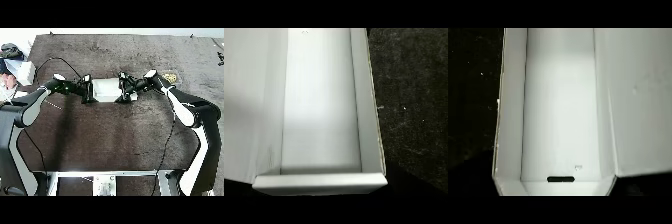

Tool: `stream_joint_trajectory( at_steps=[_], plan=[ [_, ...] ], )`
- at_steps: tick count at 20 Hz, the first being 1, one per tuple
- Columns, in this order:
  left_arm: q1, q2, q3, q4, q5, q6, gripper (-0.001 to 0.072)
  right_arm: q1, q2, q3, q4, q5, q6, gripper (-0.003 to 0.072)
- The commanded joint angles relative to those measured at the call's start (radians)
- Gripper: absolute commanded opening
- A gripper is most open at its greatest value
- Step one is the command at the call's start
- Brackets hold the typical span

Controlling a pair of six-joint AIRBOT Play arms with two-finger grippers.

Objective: Fold the box and place the chain.

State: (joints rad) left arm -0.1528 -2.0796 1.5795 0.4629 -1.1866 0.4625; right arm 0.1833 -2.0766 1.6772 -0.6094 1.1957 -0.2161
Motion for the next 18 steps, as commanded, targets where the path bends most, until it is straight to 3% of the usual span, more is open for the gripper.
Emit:
stream_joint_trajectory(
  at_steps=[1,14,15,16,18],
  plan=[
    [0.0,0.001,0.001,0.004,-0.006,-0.002,0.0324,-0.023,0.01,0.001,0.0,0.029,0.016,0.0713],
    [0.0,0.001,0.001,0.004,-0.006,-0.002,0.0323,-0.133,0.129,0.001,-0.007,0.108,0.156,0.0689],
    [0.0,0.001,0.001,0.004,-0.006,-0.002,0.0323,-0.129,0.136,0.001,0.011,0.135,0.166,0.0401],
    [0.0,0.001,0.001,0.004,-0.006,-0.002,0.0323,-0.123,0.135,0.001,0.042,0.172,0.165,0.0185],
    [0.0,0.001,0.001,0.004,-0.003,-0.002,0.0323,-0.098,0.135,0.001,0.083,0.188,0.166,0.0015]
  ],
)
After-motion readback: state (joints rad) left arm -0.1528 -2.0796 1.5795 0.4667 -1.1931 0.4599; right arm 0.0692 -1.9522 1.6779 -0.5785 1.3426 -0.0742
